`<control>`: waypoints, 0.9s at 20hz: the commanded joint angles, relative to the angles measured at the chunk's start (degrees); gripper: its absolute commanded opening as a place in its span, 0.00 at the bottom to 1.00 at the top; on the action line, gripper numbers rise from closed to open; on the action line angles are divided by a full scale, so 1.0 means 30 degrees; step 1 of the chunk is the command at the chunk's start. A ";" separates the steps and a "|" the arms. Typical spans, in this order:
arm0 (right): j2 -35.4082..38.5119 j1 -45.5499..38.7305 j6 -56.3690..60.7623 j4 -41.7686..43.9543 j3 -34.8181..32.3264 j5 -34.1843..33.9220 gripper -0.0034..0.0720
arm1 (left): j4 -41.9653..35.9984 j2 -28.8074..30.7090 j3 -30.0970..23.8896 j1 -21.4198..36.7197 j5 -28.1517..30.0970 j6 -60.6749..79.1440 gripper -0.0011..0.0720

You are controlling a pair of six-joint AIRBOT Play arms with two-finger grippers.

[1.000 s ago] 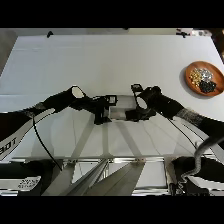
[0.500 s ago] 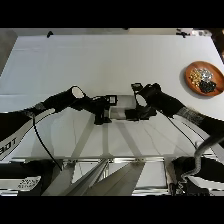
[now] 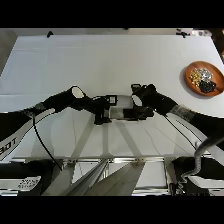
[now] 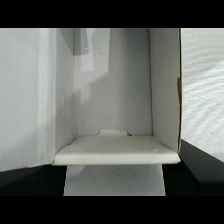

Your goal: Fold the box and place the chain.

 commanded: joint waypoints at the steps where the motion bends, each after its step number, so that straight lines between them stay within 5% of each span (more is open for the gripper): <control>1: -0.0444 0.0022 -0.0007 -0.0080 -0.0015 -0.0517 0.06 | 0.0000 0.0015 0.0015 0.0007 -0.0029 0.0000 0.58; 9: -0.0313 0.0029 0.0546 -0.0852 -0.0015 -0.0568 0.08 | 0.0007 0.0007 0.0022 0.0007 -0.0029 -0.0007 0.58; 11: 0.0015 0.0029 0.0517 -0.1239 -0.0015 -0.0765 0.26 | 0.0007 0.0007 0.0022 0.0007 -0.0029 0.0000 0.58; 14: 0.0641 0.0080 0.0393 -0.1195 -0.0022 -0.1661 0.33 | 0.0007 0.0015 0.0015 0.0007 -0.0029 0.0000 0.58; 16: 0.0823 0.0357 0.0277 -0.1217 -0.0022 -0.1741 0.58 | 0.0000 0.0015 0.0022 0.0000 -0.0029 0.0000 0.58; 18: 0.0867 0.0561 0.0255 -0.1209 -0.0022 -0.1843 0.60 | 0.0000 0.0015 0.0015 0.0007 -0.0022 -0.0007 0.58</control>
